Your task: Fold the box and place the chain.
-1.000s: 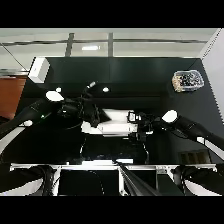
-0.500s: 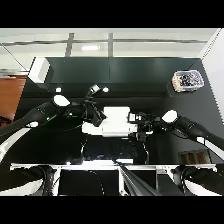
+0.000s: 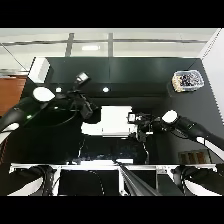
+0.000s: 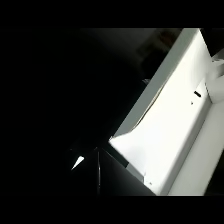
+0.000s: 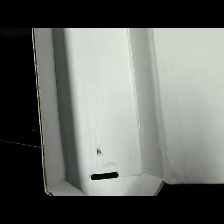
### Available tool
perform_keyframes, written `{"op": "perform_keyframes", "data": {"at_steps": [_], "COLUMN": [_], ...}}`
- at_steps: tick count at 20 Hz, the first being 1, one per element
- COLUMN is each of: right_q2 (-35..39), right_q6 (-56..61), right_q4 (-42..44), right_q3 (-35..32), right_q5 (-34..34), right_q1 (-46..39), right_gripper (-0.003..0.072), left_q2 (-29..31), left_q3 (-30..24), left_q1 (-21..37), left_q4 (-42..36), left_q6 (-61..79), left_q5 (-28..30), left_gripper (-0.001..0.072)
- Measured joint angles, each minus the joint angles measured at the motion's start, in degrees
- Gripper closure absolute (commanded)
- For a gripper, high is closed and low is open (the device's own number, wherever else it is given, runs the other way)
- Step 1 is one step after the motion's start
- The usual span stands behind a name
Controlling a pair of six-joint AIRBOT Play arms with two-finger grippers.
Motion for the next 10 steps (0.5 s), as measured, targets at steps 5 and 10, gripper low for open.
{"op": "perform_keyframes", "data": {"at_steps": [5,10], "right_q2": [0.0,0.0], "right_q6": [0.0,0.0], "right_q4": [0.0,0.0], "right_q3": [0.0,0.0], "right_q5": [0.0,-0.1], "right_q1": [0.0,0.0], "right_gripper": [0.0386,0.0386], "left_q2": [5.6,2.9], "left_q3": [-4.9,-7.2], "left_q1": [5.3,2.2], "left_q4": [-4.1,3.7], "left_q6": [12.0,25.1], "left_q5": [-5.8,-6.9], "left_gripper": [-0.0008,-0.0005]}}
